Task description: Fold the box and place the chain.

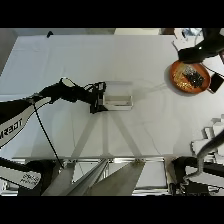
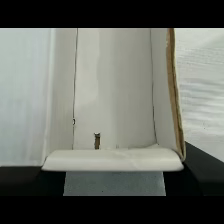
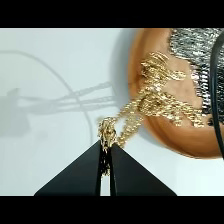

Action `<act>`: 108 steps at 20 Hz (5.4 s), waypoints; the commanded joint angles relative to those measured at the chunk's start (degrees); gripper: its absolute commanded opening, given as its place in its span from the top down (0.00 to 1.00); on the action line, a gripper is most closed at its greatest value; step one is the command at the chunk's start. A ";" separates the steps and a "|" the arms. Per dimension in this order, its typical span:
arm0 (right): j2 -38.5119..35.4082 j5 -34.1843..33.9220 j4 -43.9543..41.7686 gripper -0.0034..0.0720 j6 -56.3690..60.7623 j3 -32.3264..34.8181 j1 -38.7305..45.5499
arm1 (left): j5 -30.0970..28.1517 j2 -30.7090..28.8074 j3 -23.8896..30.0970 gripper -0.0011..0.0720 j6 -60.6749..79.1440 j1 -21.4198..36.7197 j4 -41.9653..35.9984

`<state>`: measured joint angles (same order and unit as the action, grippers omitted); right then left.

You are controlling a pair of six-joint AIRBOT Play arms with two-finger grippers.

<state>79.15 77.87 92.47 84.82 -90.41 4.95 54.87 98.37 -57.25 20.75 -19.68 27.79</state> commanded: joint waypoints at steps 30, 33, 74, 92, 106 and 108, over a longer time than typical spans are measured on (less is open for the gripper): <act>14.95 -8.33 3.72 0.92 4.48 3.10 -39.34 | -0.02 0.02 -0.02 0.78 0.00 -0.04 0.02; 14.99 -8.26 3.72 0.50 5.14 3.08 -39.34 | -0.02 0.02 -0.02 0.78 0.00 -0.04 0.02; 17.35 -17.25 -2.40 0.93 10.86 18.14 -16.72 | -0.02 0.02 -0.02 0.78 0.00 -0.04 0.02; -2.80 -14.49 1.16 0.94 6.99 18.10 -29.11 | -0.02 0.02 -0.02 0.78 0.00 -0.04 0.02; 5.77 -24.37 -0.46 0.93 9.29 18.10 -38.25 | -0.02 0.02 -0.02 0.78 0.00 -0.04 0.02; 6.62 -26.14 0.74 0.93 11.34 18.10 -38.07 | 0.00 0.02 -0.02 0.78 0.00 -0.04 0.02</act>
<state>84.07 52.97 91.48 93.56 -72.29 -33.01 54.85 98.37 -57.25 20.73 -19.68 27.81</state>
